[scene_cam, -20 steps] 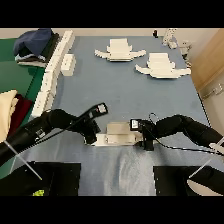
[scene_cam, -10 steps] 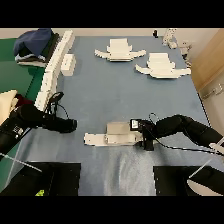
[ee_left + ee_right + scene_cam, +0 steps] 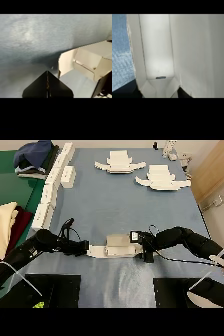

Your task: Fold the box.

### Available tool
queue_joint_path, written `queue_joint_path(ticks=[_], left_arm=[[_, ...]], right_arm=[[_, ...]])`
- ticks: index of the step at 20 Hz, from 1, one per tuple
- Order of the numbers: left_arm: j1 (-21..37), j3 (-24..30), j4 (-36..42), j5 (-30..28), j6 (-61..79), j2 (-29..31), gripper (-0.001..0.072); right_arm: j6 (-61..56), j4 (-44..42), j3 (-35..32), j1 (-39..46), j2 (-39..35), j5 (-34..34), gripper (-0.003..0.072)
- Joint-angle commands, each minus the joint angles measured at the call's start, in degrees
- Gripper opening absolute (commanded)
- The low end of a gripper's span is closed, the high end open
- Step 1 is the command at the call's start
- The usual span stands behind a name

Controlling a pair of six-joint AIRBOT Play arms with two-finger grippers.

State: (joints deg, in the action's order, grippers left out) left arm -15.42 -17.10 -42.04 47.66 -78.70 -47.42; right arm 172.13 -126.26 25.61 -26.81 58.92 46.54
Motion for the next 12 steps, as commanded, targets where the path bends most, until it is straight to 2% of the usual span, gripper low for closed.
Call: queue_joint_path(ticks=[1, 4, 12], left_arm=[[-6.0, 0.8, 9.4, -5.6, 4.1, -2.5, 0.0013], [-8.0, 0.3, 11.1, -5.9, 5.2, -2.5, 0.0013], [-7.9, -5.4, 11.3, -2.1, 5.2, -2.5, 0.0015]], right_arm=[[0.0, 0.0, 0.0, 0.0, 0.0, 0.0, 0.0528], [0.0, 0.0, 0.0, 0.0, 0.0, 0.0, 0.0528], [0.0, 0.0, 0.0, 0.0, 0.0, 0.0, 0.0528]])
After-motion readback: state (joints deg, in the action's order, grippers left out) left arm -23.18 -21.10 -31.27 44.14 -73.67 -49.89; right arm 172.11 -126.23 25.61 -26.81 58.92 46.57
